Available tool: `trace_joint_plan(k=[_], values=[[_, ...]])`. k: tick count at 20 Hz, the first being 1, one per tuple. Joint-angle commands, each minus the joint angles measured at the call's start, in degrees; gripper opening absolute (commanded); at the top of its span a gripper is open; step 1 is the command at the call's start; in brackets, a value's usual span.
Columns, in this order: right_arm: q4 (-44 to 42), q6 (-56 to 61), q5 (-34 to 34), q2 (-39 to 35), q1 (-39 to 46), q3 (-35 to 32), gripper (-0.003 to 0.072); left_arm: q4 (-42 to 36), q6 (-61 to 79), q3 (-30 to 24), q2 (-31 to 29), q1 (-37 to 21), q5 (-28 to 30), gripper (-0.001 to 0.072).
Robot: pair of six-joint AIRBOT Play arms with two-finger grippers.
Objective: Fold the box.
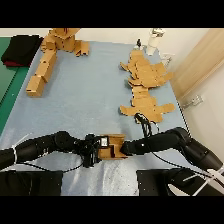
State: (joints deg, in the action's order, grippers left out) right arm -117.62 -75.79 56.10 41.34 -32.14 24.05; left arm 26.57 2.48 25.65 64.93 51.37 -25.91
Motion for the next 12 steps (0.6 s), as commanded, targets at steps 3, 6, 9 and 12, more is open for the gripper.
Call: trace_joint_plan(k=[3,6,9,12], values=[[15.0,15.1,1.7,8.9,-11.1,6.9,0.0452,0.0,0.0,0.0,0.0,0.0,0.0,0.0461],[22.1,23.1,7.8,15.0,-16.5,11.6,0.0452,0.0,0.0,0.0,0.0,0.0,0.0,0.0461],[25.7,31.6,9.0,19.8,-20.8,15.7,0.0452,0.0,0.0,0.0,0.0,0.0,0.0,0.0461],[27.2,37.6,9.2,24.5,-23.7,19.8,0.0452,0.0,0.0,0.0,0.0,0.0,0.0,0.0461]])
